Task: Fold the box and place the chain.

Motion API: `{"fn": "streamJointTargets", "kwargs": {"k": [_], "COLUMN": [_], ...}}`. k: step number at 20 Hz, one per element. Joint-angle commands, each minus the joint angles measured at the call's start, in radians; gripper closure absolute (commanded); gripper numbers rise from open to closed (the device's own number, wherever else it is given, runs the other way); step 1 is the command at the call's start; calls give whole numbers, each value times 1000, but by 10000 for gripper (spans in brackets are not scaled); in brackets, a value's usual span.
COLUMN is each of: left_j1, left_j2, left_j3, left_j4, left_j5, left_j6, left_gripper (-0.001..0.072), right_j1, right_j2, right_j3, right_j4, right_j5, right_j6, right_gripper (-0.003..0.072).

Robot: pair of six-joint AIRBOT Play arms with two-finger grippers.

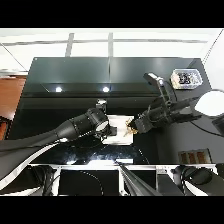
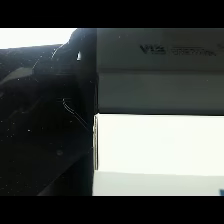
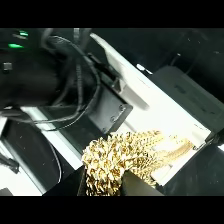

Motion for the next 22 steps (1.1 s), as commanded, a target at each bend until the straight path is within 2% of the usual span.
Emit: {"fn": "streamJointTargets", "kwargs": {"k": [1, 4, 6, 10, 11, 14, 21, 22], "left_j1": [0, 0, 0, 0, 0, 0, 5, 8], "left_j2": [0, 0, 0, 0, 0, 0, 0, 0], "left_j3": [0, 0, 0, 0, 0, 0, 0, 1], "left_j4": [-2, -2, -2, -2, -2, -2, 3, -24], "left_j5": [2, 1, 1, 1, 1, 2, 25, 43], "left_j6": [0, 0, 0, 0, 0, 0, -2, -3], "left_gripper": [682, 682, 682, 682, 682, 682, 679, 626], "right_j1": [33, 37, 34, -43, -80, -187, -227, -227], "right_j2": [-6, -23, -23, -15, -4, 47, 60, 60], "right_j3": [-64, -70, -68, -56, -56, -56, -56, -56], "right_j4": [-4, -8, -37, -123, -153, -278, -278, -278], "right_j5": [-103, -107, -101, -4, 17, 25, -7, -7], "right_j6": [24, 31, 38, 36, 36, 57, 58, 58], "right_gripper": [654, 651, 119, 119, 139, 136, 136, 136]}}
